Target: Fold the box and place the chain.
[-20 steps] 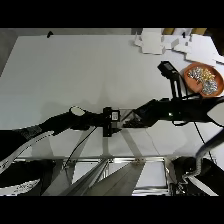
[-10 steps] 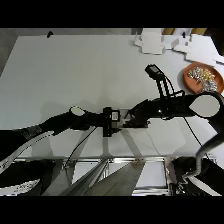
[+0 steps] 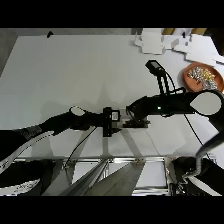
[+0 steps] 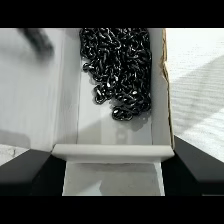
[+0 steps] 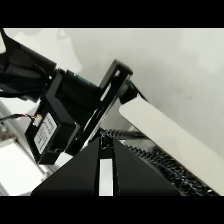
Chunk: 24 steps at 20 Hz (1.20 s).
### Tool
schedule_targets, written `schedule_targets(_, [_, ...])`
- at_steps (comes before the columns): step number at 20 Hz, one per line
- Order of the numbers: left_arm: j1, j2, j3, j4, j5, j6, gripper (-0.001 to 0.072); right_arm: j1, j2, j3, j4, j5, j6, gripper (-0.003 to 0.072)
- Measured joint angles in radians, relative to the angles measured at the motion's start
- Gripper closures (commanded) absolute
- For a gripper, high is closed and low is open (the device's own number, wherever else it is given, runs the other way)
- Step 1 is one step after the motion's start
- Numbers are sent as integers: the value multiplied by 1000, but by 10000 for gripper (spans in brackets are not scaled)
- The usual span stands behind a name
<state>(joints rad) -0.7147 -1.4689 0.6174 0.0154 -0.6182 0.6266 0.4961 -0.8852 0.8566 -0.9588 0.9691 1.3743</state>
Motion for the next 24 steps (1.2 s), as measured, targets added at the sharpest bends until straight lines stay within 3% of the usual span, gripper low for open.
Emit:
schedule_targets(11, [0, 0, 0, 0, 0, 0, 570, 0, -20, 90, -173, 163, 1, 671])
schedule_targets(17, [0, 0, 0, 0, 0, 0, 570, 35, -97, 92, -167, 203, -36, 669])
schedule_targets(20, [0, 0, 0, 0, 0, 0, 570, 67, -164, 92, -164, 212, -48, 549])
schedule_targets(24, [0, 0, 0, 0, 0, 0, 570, 83, -205, 122, -166, 245, -81, 501])
